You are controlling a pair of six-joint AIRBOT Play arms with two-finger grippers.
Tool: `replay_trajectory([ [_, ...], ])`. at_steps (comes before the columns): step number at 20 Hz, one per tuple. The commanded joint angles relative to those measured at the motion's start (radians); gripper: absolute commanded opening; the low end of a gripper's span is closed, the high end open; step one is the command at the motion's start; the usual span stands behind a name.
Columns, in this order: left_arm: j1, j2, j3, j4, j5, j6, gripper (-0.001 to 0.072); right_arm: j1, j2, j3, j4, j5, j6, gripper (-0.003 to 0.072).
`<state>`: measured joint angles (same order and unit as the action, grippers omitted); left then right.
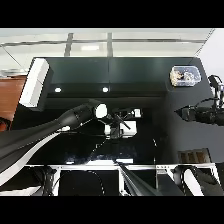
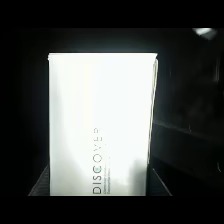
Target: Fold the box and place the chain.
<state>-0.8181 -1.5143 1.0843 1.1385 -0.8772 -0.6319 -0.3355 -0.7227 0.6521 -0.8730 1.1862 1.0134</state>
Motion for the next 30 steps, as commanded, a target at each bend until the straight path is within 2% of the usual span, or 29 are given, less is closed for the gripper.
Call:
replay_trajectory([
  [1,0.055,0.058,0.000,0.177,-0.188,-0.246,0.0354,0.001,0.001,0.000,0.000,0.003,0.000,0.0018],
  [3,0.151,0.116,-0.018,0.217,-0.325,-0.301,0.0354,0.001,0.001,0.000,0.000,0.003,0.000,0.0019],
  [5,0.291,0.183,-0.055,0.265,-0.438,-0.388,0.0354,0.001,0.001,0.000,0.000,0.006,0.000,0.0019],
  [9,0.639,0.325,-0.151,0.354,-0.567,-0.435,0.0354,0.001,0.001,0.000,0.000,0.042,0.001,0.0019],
  [13,1.010,0.448,-0.226,0.353,-0.543,-0.530,0.0354,0.001,0.001,0.000,0.001,0.028,0.001,0.0019],
  [17,1.272,0.478,-0.252,0.334,-0.472,-0.558,0.0354,0.001,0.001,0.000,0.001,0.029,0.000,0.0019],
  [20,1.361,0.477,-0.263,0.357,-0.412,-0.554,0.0354,0.001,0.001,0.000,0.001,0.028,0.001,0.0019],
  [23,1.428,0.458,-0.271,0.357,-0.276,-0.549,0.0355,0.001,0.001,0.000,0.002,0.028,0.010,0.0019],
  [25,1.447,0.443,-0.272,0.347,-0.194,-0.492,0.0357,0.001,0.000,0.000,0.004,0.028,0.025,0.0019],
  [27,1.447,0.443,-0.283,0.285,-0.126,-0.335,0.0357,0.001,0.000,0.000,0.006,0.027,0.039,0.0019],
  [30,1.447,0.439,-0.283,0.272,-0.001,-0.271,0.0356,0.001,0.000,0.000,0.007,0.025,0.070,0.0018],
])
